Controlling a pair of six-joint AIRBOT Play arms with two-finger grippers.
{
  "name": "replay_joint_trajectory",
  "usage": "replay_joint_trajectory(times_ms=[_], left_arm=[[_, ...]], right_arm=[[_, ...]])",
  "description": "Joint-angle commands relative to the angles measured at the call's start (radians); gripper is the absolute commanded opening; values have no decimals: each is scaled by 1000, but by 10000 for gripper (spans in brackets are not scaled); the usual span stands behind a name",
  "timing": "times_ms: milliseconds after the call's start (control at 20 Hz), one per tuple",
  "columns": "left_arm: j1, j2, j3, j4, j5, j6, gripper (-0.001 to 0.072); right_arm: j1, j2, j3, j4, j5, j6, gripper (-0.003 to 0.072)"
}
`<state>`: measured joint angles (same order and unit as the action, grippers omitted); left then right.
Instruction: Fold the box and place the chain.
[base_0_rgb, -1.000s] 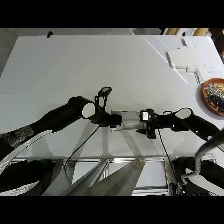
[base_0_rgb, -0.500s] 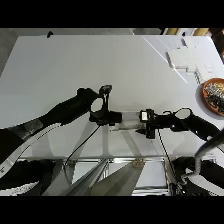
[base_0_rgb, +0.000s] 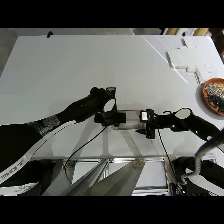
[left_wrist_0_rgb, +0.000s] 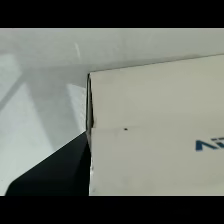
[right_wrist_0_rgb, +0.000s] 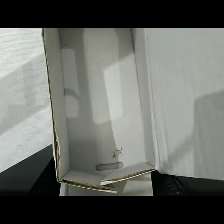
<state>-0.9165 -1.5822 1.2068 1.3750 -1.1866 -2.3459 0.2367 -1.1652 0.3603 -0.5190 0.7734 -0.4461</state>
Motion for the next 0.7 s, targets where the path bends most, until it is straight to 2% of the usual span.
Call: replay_joint_trajectory(times_ms=[0, 500, 550, 600, 650], left_arm=[[-10, -22, 13, 70, -53, -45, 271], [-53, -53, 13, 109, -3, -116, 269], [-57, -55, 13, 106, -3, -117, 252], [-58, -55, 13, 106, -3, -117, 166], [-58, -54, 13, 106, -4, -117, 131]], right_arm=[[0, 1, 0, 0, 0, 0, 401], [0, 1, 0, 0, 0, 0, 401], [0, 1, 0, 0, 0, 0, 401], [0, 1, 0, 0, 0, 0, 401], [0, 1, 0, 0, 0, 0, 401]])
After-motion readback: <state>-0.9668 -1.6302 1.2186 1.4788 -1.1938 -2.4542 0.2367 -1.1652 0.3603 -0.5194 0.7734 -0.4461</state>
